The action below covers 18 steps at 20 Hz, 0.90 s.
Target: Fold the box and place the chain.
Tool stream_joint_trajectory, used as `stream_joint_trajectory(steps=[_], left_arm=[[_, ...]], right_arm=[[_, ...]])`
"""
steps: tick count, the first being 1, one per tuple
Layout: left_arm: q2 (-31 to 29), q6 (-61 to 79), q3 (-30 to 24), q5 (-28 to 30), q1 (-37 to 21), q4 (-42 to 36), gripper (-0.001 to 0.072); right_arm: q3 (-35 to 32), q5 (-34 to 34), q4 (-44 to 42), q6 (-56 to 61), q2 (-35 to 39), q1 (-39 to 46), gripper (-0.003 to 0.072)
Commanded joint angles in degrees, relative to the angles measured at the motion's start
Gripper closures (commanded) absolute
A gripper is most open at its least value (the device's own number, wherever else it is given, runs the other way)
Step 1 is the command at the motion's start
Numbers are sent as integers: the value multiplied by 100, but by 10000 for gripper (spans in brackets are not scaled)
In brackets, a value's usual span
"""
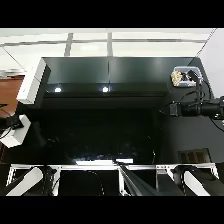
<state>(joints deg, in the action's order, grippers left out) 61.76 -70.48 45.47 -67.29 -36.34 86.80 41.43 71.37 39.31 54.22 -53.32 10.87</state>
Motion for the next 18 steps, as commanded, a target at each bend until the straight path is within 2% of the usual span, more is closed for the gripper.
stream_joint_trajectory(steps=[1,4,10,15,16,17,18], left_arm=[[2,1447,-13,688,-474,-723,465],[101,2291,22,1228,-251,-1165,466],[649,2490,179,1899,138,-1172,466],[1126,2356,437,1969,138,-1296,465],[1178,2352,481,2015,142,-1338,406],[1187,2354,507,2087,142,-1462,181],[1185,2350,577,2140,142,-1556,-10]], right_arm=[[-4,-17,-2,9,2,-4,657],[-4,-149,-2,111,0,-2,657],[-4,-262,37,138,0,-4,657],[-4,-264,33,179,0,-4,657],[-4,-264,33,208,0,-4,658],[-4,-264,33,260,0,-4,657],[-4,-258,28,264,0,-4,657]])
